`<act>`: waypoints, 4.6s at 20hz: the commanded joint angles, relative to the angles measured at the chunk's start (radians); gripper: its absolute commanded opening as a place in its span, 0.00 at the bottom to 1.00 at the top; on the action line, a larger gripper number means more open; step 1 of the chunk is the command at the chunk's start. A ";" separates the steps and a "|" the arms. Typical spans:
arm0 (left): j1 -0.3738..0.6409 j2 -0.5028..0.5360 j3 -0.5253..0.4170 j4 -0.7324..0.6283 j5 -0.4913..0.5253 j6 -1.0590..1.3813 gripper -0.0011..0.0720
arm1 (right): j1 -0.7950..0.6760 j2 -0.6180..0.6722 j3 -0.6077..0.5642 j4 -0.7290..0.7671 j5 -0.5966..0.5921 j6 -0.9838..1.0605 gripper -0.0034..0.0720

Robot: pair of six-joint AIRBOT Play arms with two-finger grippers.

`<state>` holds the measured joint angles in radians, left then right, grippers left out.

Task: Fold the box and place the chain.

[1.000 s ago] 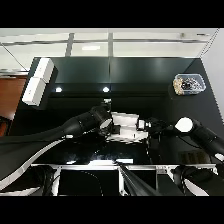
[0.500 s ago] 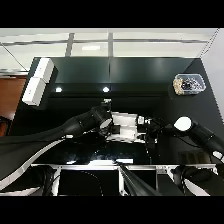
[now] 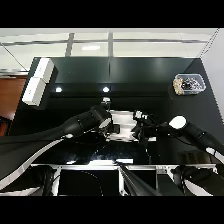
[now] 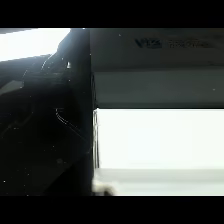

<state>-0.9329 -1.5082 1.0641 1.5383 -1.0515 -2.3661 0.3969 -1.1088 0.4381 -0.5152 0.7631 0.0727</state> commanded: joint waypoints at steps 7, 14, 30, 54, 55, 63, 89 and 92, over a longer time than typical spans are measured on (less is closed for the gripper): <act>0.000 0.000 0.000 -0.002 0.002 0.002 0.06 | 0.017 -0.012 0.000 0.006 -0.047 -0.002 0.11; 0.000 0.000 0.000 -0.002 0.002 0.002 0.06 | 0.017 -0.012 0.000 0.009 -0.050 -0.002 0.50; 0.000 0.000 0.000 -0.002 -0.005 0.002 0.06 | -0.036 0.058 0.045 -0.190 0.053 0.458 0.06; 0.000 0.000 0.000 -0.002 -0.005 0.002 0.06 | -0.444 -0.055 -0.006 0.143 0.428 0.798 0.06; 0.000 0.000 0.000 -0.002 -0.004 0.002 0.06 | -0.444 -0.055 0.011 0.148 0.431 0.799 0.07; 0.000 0.000 0.000 -0.002 -0.005 0.002 0.06 | -0.379 -0.055 0.055 0.048 0.433 0.906 0.75; 0.000 0.000 0.000 -0.002 -0.005 0.002 0.06 | 0.297 -0.147 0.405 -0.806 0.288 1.994 0.53; 0.000 0.000 0.000 -0.002 -0.004 0.002 0.06 | 0.318 -0.170 0.416 -0.814 0.303 2.055 0.37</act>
<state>-0.9325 -1.5078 1.0641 1.5364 -1.0573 -2.3631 0.6827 -1.2518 0.8330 -1.2850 1.0367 2.0377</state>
